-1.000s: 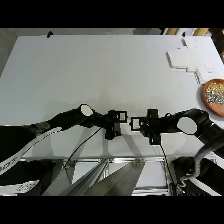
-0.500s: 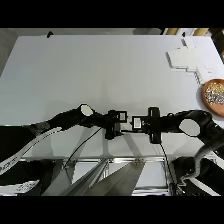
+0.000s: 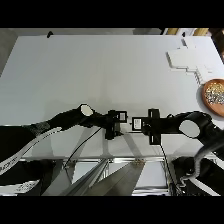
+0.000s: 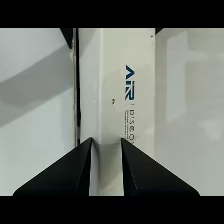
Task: Fold the box and place the chain.
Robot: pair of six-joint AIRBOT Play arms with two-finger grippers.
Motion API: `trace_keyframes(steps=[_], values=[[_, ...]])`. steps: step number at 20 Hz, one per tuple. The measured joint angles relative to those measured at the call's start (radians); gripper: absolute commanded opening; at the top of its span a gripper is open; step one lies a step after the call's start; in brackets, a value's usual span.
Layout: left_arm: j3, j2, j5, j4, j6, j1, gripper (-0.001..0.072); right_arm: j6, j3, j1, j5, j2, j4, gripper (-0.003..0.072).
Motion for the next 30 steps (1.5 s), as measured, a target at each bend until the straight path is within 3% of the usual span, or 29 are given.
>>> trace_keyframes(steps=[2, 4, 7, 11, 13, 14, 15, 16, 30], values=[[0.000, 0.000, 0.000, 0.000, 0.000, 0.000, 0.0292, 0.000, -0.010, 0.000, 0.007, 0.000, 0.008, 0.0227], [0.000, 0.000, 0.000, 0.001, 0.000, 0.000, 0.0292, -0.001, -0.014, 0.000, 0.028, 0.000, 0.030, 0.0352], [0.000, 0.000, 0.000, 0.001, 0.000, 0.000, 0.0292, -0.002, -0.018, 0.000, 0.049, 0.000, 0.068, 0.0431], [0.000, 0.000, 0.000, 0.000, 0.000, 0.000, 0.0292, -0.002, -0.015, 0.000, 0.065, 0.012, 0.106, 0.0426], [0.000, 0.000, 0.000, 0.000, -0.001, 0.000, 0.0292, -0.003, -0.009, 0.000, 0.068, 0.024, 0.120, 0.0381], [0.000, 0.000, 0.000, 0.000, -0.001, 0.000, 0.0292, -0.003, -0.006, 0.000, 0.061, 0.029, 0.126, 0.0250], [0.000, 0.000, 0.000, 0.000, -0.001, 0.000, 0.0292, -0.003, -0.005, 0.000, 0.053, 0.033, 0.128, 0.0064], [0.000, 0.000, 0.000, 0.000, -0.002, 0.000, 0.0292, -0.003, -0.004, 0.000, 0.042, 0.036, 0.129, 0.0017], [0.000, 0.000, 0.000, 0.000, -0.002, 0.000, 0.0292, 0.020, -0.016, 0.000, 0.010, -0.047, 0.124, 0.0017]])
